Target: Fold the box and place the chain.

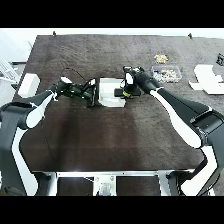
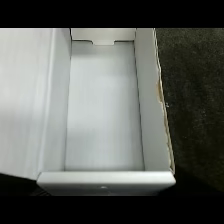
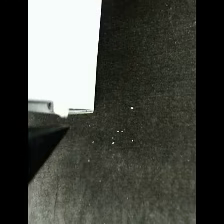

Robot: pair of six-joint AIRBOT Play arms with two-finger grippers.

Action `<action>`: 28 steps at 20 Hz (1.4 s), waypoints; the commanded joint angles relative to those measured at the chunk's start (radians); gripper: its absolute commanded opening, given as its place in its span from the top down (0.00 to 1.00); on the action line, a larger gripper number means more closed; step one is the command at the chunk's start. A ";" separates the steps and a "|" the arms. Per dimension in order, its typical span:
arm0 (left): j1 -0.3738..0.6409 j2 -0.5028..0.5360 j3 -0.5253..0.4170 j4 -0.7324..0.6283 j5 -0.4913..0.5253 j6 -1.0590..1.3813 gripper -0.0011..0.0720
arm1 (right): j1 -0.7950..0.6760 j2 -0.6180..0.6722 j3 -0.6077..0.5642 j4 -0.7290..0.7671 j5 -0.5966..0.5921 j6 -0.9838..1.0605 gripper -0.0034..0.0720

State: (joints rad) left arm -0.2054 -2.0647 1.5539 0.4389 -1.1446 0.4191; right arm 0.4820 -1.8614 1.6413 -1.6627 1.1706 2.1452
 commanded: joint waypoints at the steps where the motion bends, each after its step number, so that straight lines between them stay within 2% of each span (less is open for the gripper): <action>1: 0.001 0.000 0.000 0.001 0.000 0.000 0.59 | 0.006 -0.011 0.001 -0.010 0.010 0.025 0.72; 3: 0.001 0.000 0.000 0.001 0.000 0.000 0.59 | 0.012 -0.017 0.001 -0.010 0.011 0.026 0.75; 6: 0.001 0.000 0.000 0.001 0.000 0.000 0.59 | 0.017 -0.018 0.002 -0.010 0.032 0.036 0.92; 11: 0.001 0.000 0.000 0.001 0.001 0.000 0.59 | 0.016 -0.018 0.019 -0.014 0.032 0.036 0.93; 13: 0.001 0.000 0.000 0.001 0.000 0.000 0.59 | 0.016 -0.017 0.029 -0.014 0.032 0.035 0.43; 14: 0.001 0.000 0.000 0.001 0.001 0.000 0.59 | 0.016 -0.016 0.032 -0.014 0.032 0.035 0.24; 21: 0.001 0.000 0.000 0.001 0.001 0.000 0.59 | 0.016 0.013 0.092 -0.013 0.064 -0.003 0.24; 25: 0.001 0.000 0.000 0.002 0.000 0.000 0.59 | -0.005 0.132 0.092 -0.014 0.100 -0.149 0.25; 28: 0.001 0.000 0.000 0.002 0.000 -0.001 0.59 | -0.083 0.254 0.092 -0.014 0.043 -0.297 0.24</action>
State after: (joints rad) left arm -0.2039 -2.0647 1.5539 0.4397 -1.1439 0.4191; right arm 0.4511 -1.7008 1.7309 -1.6768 1.2503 1.9915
